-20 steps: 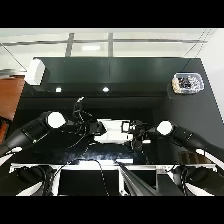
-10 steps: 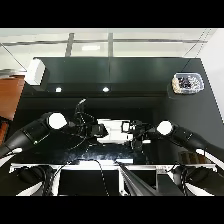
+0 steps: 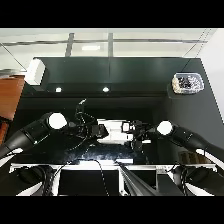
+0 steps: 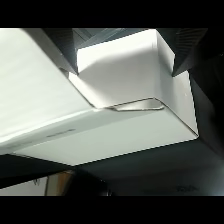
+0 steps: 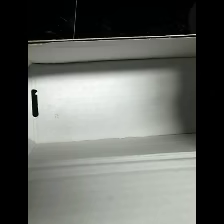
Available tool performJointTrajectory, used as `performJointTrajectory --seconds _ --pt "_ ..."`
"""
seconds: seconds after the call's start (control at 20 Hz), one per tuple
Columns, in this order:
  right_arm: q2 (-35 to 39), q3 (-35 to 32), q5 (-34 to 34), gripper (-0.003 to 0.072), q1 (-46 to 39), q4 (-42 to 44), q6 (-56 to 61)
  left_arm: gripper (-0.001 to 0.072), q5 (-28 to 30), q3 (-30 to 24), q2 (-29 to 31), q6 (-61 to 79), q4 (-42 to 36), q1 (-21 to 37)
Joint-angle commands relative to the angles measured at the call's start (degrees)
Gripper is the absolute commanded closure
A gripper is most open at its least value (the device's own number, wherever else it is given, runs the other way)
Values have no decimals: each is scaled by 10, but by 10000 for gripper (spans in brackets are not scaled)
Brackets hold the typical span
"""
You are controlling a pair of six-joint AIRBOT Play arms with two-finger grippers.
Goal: Fold the box and place the chain.
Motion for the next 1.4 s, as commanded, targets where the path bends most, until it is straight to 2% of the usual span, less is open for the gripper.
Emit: performJointTrajectory --seconds 0.0,0.3,0.5,1.35 --pt "0 0 -1 331 0 1 1 2 26 1 0 -6 -2 -16" --pt "0 0 0 330 0 1 1 3 42 1 0 -48 46 -27" --pt "0 0 -1 331 0 1 1 3 48 1 0 -48 50 -27" --pt "0 0 0 330 0 1 1 3 12 14 0 -61 96 -24"
